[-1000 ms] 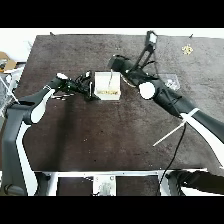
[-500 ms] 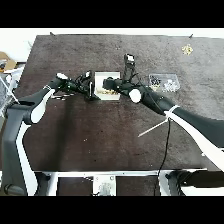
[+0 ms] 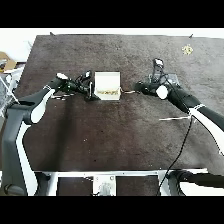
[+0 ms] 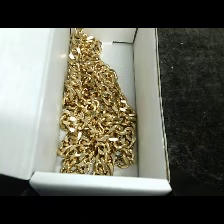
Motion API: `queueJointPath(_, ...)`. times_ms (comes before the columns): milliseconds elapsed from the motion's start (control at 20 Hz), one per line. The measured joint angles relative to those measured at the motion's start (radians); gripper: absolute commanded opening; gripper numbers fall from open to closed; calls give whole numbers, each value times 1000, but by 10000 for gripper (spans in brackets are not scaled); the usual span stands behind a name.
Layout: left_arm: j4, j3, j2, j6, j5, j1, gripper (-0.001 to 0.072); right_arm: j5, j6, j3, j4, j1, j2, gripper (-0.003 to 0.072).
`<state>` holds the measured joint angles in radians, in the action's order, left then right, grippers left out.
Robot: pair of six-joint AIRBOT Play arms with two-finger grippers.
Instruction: Fold the box and place the chain.
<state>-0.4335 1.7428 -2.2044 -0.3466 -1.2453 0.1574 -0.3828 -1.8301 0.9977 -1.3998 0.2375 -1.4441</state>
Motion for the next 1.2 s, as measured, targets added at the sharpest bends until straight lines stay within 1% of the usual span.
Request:
queueJointPath(100, 0, 0, 0, 0, 0, 0, 274, 20, -22, -23, 7, -61, -28, 381)
queueJointPath(150, 0, 0, 0, 0, 0, 0, 274, 33, -29, -30, 21, -86, -46, 318)
queueJointPath(350, 0, 0, 0, 0, 0, 0, 274, 137, -47, -41, 101, -126, -114, 326)
queueJointPath(550, 0, 0, 0, 0, 0, 0, 274, 220, -48, -8, 158, -120, -182, 323)
queueJointPath(600, 0, 0, 0, 0, 0, 0, 274, 233, -50, 4, 167, -119, -199, 202)
queueJointPath(650, 0, 0, 0, 0, 0, 0, 274, 248, -50, 18, 177, -117, -216, 48)
queueJointPath(700, 0, 0, 0, 0, 0, 0, 274, 258, -51, 27, 189, -115, -231, 1)
queueJointPath(800, 0, 0, 0, 0, 0, 0, 274, 276, -54, 40, 209, -106, -242, 0)
queueJointPath(900, 0, 0, 0, 0, 0, 0, 274, 290, -52, 47, 213, -75, -212, 0)
queueJointPath(1050, 0, 0, 0, 0, 0, 0, 274, 326, -50, 52, 177, 11, -106, 0)
queueJointPath(1200, 0, 0, 0, 0, 0, 0, 274, 388, -48, 57, 151, 123, 13, 0)
